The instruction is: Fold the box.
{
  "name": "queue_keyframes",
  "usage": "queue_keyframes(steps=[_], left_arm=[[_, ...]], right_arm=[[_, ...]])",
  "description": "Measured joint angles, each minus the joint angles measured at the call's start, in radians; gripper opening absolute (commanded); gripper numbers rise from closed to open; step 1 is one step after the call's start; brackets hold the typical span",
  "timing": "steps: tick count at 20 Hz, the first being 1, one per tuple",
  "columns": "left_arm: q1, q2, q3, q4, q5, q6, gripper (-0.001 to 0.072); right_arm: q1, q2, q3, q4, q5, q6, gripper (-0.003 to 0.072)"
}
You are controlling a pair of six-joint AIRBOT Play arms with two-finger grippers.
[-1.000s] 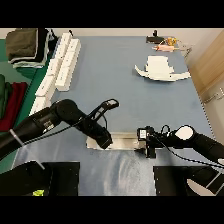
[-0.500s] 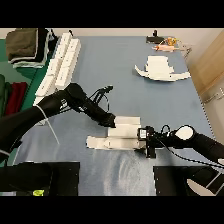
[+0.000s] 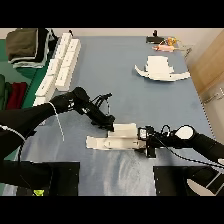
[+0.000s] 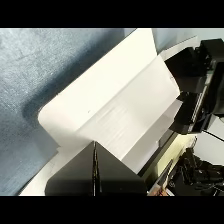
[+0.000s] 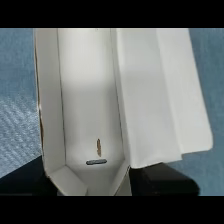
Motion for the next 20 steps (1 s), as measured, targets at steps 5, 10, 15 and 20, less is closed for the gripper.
queue_keyframes(steps=[5,10,15,20], left_arm=[[0.0,-0.011,0.0,0.002,-0.003,-0.001,0.0014],[0.009,0.005,0.003,0.008,-0.027,0.04,0.0013],[0.075,0.18,-0.002,0.016,-0.047,0.145,0.0013],[0.113,0.463,-0.118,0.027,-0.004,0.317,0.0013]], right_arm=[[0.0,0.0,0.0,-0.001,0.0,0.0,0.0523],[0.002,0.0,0.0,-0.001,0.002,-0.002,0.0522],[0.002,0.0,0.0,-0.003,0.001,-0.002,0.0522],[0.002,0.0,0.0,-0.002,0.001,-0.001,0.0522]])
